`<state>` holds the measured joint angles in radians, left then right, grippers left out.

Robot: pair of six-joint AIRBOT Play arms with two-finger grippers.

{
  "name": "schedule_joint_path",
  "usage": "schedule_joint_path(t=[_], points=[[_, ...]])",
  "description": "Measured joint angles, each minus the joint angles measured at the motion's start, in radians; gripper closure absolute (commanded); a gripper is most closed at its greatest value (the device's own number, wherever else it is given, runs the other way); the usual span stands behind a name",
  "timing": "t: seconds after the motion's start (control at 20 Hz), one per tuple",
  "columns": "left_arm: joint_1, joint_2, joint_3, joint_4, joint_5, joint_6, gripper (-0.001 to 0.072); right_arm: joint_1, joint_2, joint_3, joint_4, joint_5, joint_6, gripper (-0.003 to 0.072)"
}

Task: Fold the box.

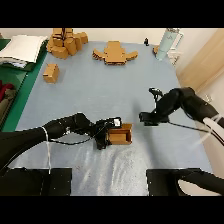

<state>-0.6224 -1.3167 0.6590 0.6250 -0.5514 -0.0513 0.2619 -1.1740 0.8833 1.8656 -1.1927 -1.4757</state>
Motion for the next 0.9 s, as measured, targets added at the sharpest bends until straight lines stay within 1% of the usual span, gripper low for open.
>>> schedule_joint_path(t=[0.05,0.15,0.2,0.3,0.45,0.6,0.75,0.9], points=[[0.0,0.0,0.0,0.0,0.0,0.0,0.0344,-0.06,-0.046,0.014,0.163,0.006,-0.168,0.0684],[0.0,0.0,0.0,0.0,0.0,0.0,0.0344,-0.13,-0.131,0.045,0.409,-0.004,-0.427,0.0683],[0.0,0.0,0.0,0.0,0.0,0.0,0.0344,-0.144,-0.166,0.056,0.491,-0.028,-0.519,0.0683],[0.0,0.0,0.0,0.0,0.0,0.0,0.0344,-0.143,-0.218,0.07,0.602,-0.082,-0.669,0.0682],[0.0,0.0,0.0,0.0,0.0,0.0,0.0344,-0.098,-0.237,0.06,0.679,-0.144,-0.822,0.0683],[0.0,0.0,0.0,0.0,0.0,0.0,0.0344,-0.04,-0.194,0.01,0.703,-0.135,-0.912,0.0682],[0.0,0.0,0.0,0.0,0.0,0.0,0.0344,0.026,-0.116,-0.058,0.675,-0.061,-0.954,0.0682],[0.0,0.0,0.0,0.0,0.001,0.0,0.0344,0.098,-0.028,-0.129,0.607,0.054,-0.971,0.0682]])
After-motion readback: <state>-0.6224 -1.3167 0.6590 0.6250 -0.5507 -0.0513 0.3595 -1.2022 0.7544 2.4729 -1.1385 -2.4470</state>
